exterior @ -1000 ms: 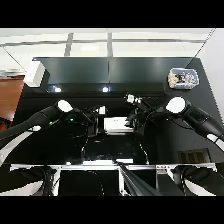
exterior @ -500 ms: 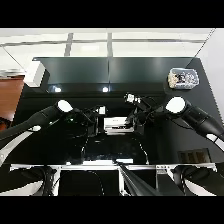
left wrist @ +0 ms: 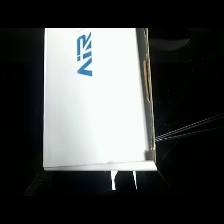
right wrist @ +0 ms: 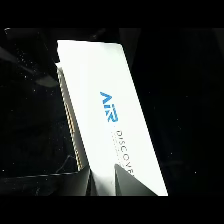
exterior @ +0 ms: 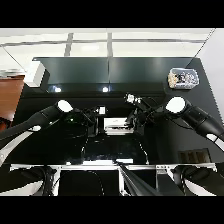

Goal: Fold the box and place the chain.

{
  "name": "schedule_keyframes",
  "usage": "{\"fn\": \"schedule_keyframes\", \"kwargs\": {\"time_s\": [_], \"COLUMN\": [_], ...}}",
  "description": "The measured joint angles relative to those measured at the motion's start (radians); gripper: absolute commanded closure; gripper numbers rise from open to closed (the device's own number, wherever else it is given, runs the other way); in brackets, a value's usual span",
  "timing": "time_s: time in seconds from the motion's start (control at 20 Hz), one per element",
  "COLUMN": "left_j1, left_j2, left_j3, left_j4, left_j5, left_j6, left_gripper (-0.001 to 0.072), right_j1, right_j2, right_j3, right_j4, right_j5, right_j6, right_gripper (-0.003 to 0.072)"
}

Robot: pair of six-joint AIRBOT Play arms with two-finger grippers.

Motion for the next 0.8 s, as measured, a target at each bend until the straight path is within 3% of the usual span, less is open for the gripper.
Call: {"fn": "schedule_keyframes", "kwargs": {"time_s": [0.05, 0.6, 0.65, 0.7, 0.8], "left_j1": [0.000, 0.000, 0.000, 0.000, 0.000], "left_j2": [0.000, 0.000, 0.000, 0.000, 0.000], "left_j3": [0.000, 0.000, 0.000, 0.000, 0.000], "left_j4": [0.000, 0.000, 0.000, -0.001, -0.001], "left_j5": [0.000, 0.000, 0.000, 0.001, 0.001], "left_j6": [0.000, 0.000, 0.000, 0.000, 0.000], "left_gripper": [0.0311, 0.0311, 0.0311, 0.0311, 0.0311], "right_j1": [0.000, 0.000, 0.000, 0.000, 0.000], "right_j2": [0.000, 0.000, 0.000, 0.000, -0.001], "right_j3": [0.000, 0.000, 0.000, 0.000, 0.000], "right_j4": [0.000, -0.002, -0.002, -0.003, -0.006], "right_j5": [0.001, 0.003, 0.003, 0.008, 0.005], "right_j6": [0.000, 0.000, 0.000, 0.000, 0.001], "right_gripper": [0.0537, 0.0534, 0.0449, 0.0413, 0.0414]}}
